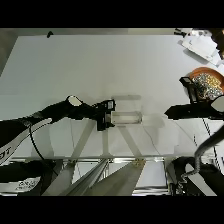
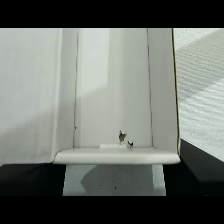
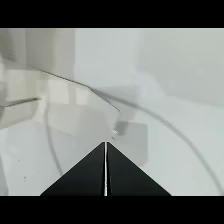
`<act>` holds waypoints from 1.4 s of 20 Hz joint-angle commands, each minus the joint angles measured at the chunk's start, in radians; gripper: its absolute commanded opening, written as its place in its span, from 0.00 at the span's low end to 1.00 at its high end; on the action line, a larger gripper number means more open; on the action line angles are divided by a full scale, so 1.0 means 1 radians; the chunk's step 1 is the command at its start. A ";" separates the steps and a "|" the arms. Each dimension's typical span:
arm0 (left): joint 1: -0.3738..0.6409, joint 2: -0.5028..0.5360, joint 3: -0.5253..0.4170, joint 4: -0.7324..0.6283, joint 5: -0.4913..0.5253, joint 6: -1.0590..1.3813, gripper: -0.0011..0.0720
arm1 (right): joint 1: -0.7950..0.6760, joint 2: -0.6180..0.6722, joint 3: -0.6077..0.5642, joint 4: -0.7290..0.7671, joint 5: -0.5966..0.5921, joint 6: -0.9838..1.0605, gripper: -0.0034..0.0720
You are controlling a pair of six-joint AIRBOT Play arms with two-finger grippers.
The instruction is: Fold the box and place the chain.
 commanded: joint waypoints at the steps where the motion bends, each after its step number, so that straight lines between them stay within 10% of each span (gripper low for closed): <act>1: 0.001 0.000 0.000 0.000 0.000 0.000 0.48 | -0.052 -0.054 -0.023 -0.075 0.003 0.129 0.05; 10: 0.001 0.000 0.000 0.000 0.000 0.000 0.48 | 0.050 -0.318 -0.028 0.045 -0.080 0.039 0.05; 28: 0.001 0.000 0.000 0.000 0.000 0.000 0.48 | 0.107 -0.309 -0.029 0.415 -0.006 -0.227 0.06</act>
